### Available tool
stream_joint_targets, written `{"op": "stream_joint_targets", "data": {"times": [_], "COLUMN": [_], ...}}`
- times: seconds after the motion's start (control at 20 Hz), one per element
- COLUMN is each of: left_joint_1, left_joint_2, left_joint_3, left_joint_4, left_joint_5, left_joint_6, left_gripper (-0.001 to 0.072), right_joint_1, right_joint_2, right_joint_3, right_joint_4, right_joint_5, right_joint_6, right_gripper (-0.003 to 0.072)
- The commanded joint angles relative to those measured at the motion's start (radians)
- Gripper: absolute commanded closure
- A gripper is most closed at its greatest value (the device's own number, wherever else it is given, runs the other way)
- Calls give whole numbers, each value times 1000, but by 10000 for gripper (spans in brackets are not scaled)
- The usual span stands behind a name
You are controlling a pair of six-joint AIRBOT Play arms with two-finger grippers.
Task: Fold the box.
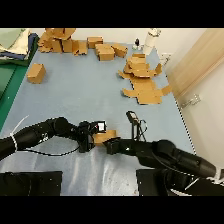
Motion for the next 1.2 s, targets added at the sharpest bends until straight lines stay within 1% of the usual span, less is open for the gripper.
{"op": "stream_joint_targets", "data": {"times": [0.0, 0.1, 0.15, 0.2, 0.35, 0.45, 0.5, 0.55, 0.6, 0.65, 0.75, 0.85, 0.9, 0.95, 1.05, 1.15], "left_joint_1": [0, 0, 0, 0, 0, -5, -1, 16, 49, 105, 260, 450, 546, 650, 835, 986], "left_joint_2": [0, 0, 0, 0, 0, 0, 1, 3, 12, 29, 70, 99, 105, 104, 95, 60], "left_joint_3": [0, 0, 0, 0, 0, 0, 0, 2, 8, 20, 49, 84, 98, 113, 128, 155], "left_joint_4": [2, 2, 2, 2, 1, -13, -12, 1, 38, 116, 326, 477, 506, 507, 503, 499], "left_joint_5": [73, 77, 79, 79, 79, 82, 100, 126, 146, 142, 87, 10, -20, -43, -40, -40], "left_joint_6": [27, 26, 27, 26, 26, 26, 19, -38, -150, -300, -576, -734, -769, -780, -809, -824], "left_gripper": [232, 232, 232, 232, 232, 232, 232, 232, 232, 232, 232, 232, 232, 232, 232, 232], "right_joint_1": [-101, -159, -197, -235, -319, -328, -328, -328, -328, -328, -328, -328, -328, -328, -328, -328], "right_joint_2": [102, 161, 189, 210, 230, 222, 217, 206, 193, 179, 146, 117, 105, 93, 67, 42], "right_joint_3": [107, 154, 164, 165, 165, 165, 165, 165, 165, 165, 165, 165, 165, 165, 165, 165], "right_joint_4": [-392, -526, -546, -542, -489, -481, -480, -480, -483, -483, -483, -489, -489, -489, -489, -489], "right_joint_5": [-568, -856, -941, -966, -921, -865, -839, -819, -811, -807, -802, -771, -746, -716, -669, -654], "right_joint_6": [230, 323, 341, 342, 341, 342, 342, 344, 350, 349, 349, 349, 349, 349, 349, 349], "right_gripper": [686, 686, 685, 685, 685, 685, 685, 685, 685, 684, 684, 684, 684, 684, 684, 684]}}
